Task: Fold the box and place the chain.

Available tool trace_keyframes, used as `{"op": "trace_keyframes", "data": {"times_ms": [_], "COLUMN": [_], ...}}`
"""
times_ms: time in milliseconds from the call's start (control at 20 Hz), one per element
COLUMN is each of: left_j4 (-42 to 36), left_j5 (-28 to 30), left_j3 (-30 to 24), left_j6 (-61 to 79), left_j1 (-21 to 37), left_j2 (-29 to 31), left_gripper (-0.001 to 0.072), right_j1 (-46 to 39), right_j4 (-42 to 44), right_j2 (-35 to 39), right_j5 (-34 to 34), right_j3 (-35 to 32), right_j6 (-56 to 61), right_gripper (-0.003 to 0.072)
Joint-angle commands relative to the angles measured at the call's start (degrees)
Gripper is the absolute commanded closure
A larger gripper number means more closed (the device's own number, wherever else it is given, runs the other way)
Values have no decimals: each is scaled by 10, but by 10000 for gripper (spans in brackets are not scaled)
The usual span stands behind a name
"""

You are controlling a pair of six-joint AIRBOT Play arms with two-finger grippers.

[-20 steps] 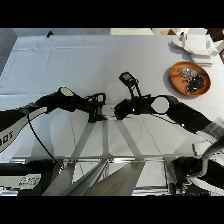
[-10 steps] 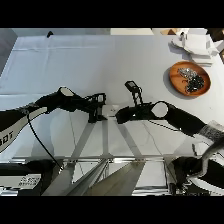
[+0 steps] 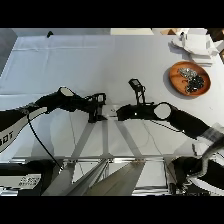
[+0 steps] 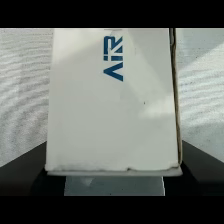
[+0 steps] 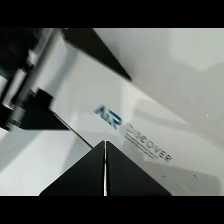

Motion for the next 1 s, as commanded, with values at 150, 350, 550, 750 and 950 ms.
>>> {"op": "trace_keyframes", "data": {"times_ms": [150,350,550,750,950], "left_j4": [0,0,0,0,0], "left_j5": [0,0,0,0,0], "left_j3": [0,0,0,0,0], "left_j6": [1,1,1,1,1], "left_j1": [0,0,0,0,0], "left_j2": [0,0,0,0,0], "left_gripper": [483,483,483,483,483], "right_j1": [-2,-56,-156,-263,-355], "right_j4": [-76,-151,-224,-421,-548], "right_j2": [107,220,335,430,466], "right_j5": [-57,-5,81,219,383], "right_j3": [3,3,3,3,3], "right_j6": [-2,5,36,162,185], "right_gripper": [677,677,677,677,677]}}
